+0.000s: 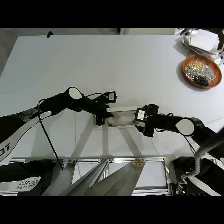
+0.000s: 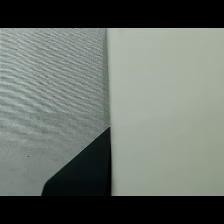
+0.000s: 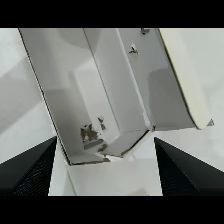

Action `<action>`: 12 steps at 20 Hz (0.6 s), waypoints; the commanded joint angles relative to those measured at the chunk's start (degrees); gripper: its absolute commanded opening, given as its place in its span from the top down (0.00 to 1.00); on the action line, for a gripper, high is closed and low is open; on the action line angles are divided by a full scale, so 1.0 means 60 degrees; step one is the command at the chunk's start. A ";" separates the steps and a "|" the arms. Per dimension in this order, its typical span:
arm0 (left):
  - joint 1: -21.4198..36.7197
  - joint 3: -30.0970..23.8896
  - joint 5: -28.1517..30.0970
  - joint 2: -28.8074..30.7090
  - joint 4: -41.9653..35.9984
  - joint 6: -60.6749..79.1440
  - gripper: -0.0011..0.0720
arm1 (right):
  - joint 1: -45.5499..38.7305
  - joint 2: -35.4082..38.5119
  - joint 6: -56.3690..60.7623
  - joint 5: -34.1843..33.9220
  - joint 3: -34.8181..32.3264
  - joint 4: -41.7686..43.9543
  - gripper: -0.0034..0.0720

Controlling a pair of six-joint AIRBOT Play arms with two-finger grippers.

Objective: Fold the box and place the chain.

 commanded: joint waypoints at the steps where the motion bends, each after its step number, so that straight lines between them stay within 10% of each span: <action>1: -0.0004 -0.0004 0.0007 -0.0004 0.0000 0.0000 0.97 | -0.0557 -0.0441 -0.0627 0.0648 0.0317 0.0499 0.08; 12: -0.0004 -0.0004 0.0007 -0.0004 0.0000 0.0000 0.97 | -0.1235 -0.1679 -0.2441 0.1424 0.0903 0.1708 0.08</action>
